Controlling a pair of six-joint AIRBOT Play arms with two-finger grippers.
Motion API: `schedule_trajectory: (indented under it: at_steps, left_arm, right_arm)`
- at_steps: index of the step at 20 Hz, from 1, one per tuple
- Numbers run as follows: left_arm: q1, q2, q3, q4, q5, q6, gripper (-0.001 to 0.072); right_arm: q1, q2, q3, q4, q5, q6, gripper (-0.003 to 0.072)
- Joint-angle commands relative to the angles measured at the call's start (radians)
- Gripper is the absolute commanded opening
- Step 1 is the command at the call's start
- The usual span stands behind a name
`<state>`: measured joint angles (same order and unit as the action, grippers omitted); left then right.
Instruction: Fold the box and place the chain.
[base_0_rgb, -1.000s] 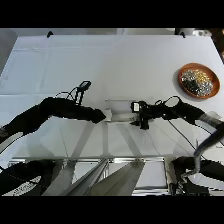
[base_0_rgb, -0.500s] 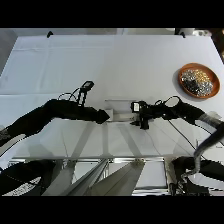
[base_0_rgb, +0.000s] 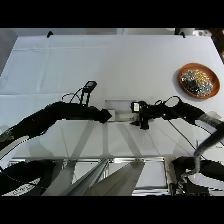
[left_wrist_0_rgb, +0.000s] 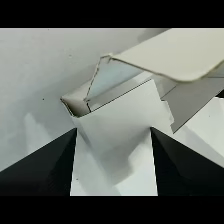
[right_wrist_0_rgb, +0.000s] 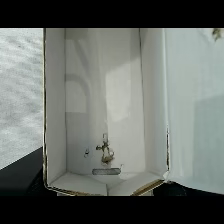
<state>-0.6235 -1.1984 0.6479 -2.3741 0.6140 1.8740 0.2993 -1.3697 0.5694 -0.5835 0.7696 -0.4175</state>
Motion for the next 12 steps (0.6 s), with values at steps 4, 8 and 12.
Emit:
schedule_trajectory:
  at_steps: [4,8,12]
  left_arm:
    - [-0.049,-0.071,0.117,0.238,0.062,-0.261,0.0511]
    - [-0.077,-0.107,0.171,0.332,0.124,-0.389,0.0511]
    - [-0.097,-0.140,0.192,0.382,0.156,-0.478,0.0510]
  right_arm:
    - [0.001,0.000,0.000,0.000,0.000,0.000,0.0398]
    - [0.001,0.000,0.000,0.000,0.000,0.000,0.0398]
    - [0.001,0.000,0.000,0.000,0.000,0.000,0.0398]
